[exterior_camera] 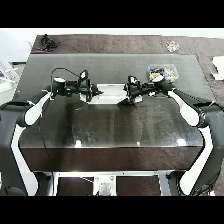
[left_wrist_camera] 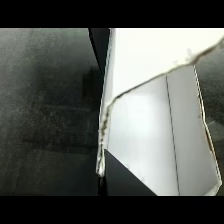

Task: Fold the box and place the chain.

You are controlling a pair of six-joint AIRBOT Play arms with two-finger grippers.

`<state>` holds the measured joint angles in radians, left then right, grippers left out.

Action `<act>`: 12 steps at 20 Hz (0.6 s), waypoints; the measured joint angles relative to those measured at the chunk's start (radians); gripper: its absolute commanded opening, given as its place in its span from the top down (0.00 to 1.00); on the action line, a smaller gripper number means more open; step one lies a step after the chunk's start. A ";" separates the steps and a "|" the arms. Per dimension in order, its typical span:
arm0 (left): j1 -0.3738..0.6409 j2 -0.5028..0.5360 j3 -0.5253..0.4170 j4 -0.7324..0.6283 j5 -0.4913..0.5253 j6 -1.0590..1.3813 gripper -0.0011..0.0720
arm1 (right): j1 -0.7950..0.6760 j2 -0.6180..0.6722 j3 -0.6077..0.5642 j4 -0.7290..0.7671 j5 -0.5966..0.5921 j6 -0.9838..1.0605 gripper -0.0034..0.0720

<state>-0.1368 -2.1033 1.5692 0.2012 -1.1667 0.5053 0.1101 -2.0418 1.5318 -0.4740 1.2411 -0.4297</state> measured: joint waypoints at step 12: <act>0.000 0.000 0.000 0.000 -0.001 0.000 0.96 | 0.000 -0.003 0.013 0.000 0.010 0.002 0.17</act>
<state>-0.1368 -2.1033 1.5692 0.2016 -1.1679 0.5056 0.1101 -2.0449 1.5448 -0.4740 1.2514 -0.4274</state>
